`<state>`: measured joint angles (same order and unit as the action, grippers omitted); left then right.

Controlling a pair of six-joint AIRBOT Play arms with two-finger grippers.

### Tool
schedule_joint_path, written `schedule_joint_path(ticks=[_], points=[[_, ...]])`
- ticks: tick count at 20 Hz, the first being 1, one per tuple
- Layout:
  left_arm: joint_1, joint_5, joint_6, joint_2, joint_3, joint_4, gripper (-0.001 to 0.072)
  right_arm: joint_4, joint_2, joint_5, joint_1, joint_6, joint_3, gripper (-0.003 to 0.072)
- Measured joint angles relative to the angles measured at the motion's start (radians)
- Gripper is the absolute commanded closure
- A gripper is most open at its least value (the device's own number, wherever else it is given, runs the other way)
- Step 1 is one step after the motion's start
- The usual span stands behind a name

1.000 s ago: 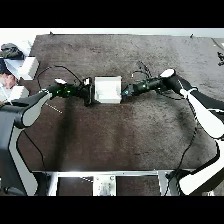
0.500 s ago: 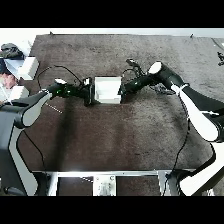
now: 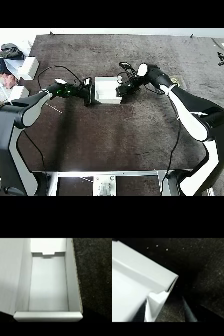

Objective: Fold the box and place the chain.

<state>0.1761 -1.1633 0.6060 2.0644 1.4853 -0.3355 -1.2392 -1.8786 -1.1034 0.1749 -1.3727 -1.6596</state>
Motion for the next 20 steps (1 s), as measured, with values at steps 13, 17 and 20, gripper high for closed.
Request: schedule_joint_path(ticks=[13, 17, 20], points=[[0.0, 0.0, 0.003, 0.0, 0.0, 0.0, 0.0536, -0.296, -0.076, -0.075, 0.112, -0.421, -0.12, 0.0206], [0.0, 0.0, 0.002, 0.0, 0.0, 0.001, 0.0536, -0.335, -0.081, -0.058, 0.125, -0.478, -0.121, 0.0314], [0.0, 0.0, 0.002, 0.0, 0.0, 0.001, 0.0536, -0.346, -0.083, -0.048, 0.127, -0.505, -0.121, 0.0315]])
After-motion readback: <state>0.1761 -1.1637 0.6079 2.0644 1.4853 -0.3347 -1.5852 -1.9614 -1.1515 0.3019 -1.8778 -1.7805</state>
